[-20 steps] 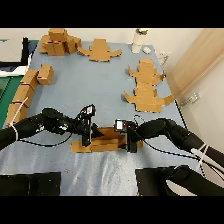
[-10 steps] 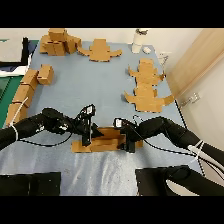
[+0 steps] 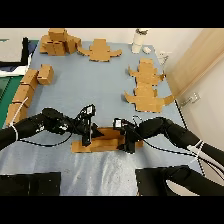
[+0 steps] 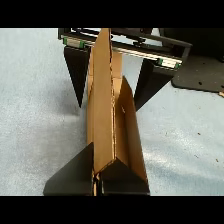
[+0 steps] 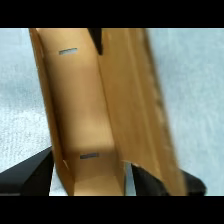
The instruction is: Fold the box.
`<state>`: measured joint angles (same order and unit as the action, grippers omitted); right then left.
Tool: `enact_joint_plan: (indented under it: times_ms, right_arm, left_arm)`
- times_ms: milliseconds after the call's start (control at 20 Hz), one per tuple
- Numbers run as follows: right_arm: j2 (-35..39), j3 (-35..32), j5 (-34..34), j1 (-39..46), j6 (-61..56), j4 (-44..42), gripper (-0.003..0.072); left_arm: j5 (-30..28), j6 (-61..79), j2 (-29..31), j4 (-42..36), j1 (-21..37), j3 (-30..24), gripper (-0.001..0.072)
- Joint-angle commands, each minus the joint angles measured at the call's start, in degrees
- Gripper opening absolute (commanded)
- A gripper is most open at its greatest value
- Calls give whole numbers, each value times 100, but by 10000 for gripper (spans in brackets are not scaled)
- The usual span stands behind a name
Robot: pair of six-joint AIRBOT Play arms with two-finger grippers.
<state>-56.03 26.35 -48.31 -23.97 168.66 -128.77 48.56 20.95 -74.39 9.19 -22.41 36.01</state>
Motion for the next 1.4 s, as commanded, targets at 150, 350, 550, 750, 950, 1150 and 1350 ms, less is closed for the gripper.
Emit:
enact_joint_plan:
  times_ms: [150, 350, 550, 750, 950, 1150, 1350]
  right_arm:
    - [-2, 0, 17, -289, 116, 31, 707]
    - [-2, 0, 24, -282, 111, 374, 700]
    - [-9, -11, 28, -282, 111, 391, 695]
    - [-11, -26, 35, -278, 81, 455, 677]
    - [-92, -96, 149, -278, 66, 476, 677]
    - [-142, -94, 175, -282, 70, 400, 641]
    - [-131, -83, 175, -282, 70, 378, 641]
  left_arm:
    - [0, 2, -2, 0, -2, 0, 10]
    - [2, 2, -4, 0, -2, 0, 10]
    - [0, 2, -2, 0, -2, 0, 10]
    - [0, 2, -2, 0, 0, 0, 9]
    - [0, 2, -2, 0, -2, 0, 9]
    - [0, 2, -4, 0, -2, 0, 9]
    - [2, 2, -2, 0, -2, 0, 10]
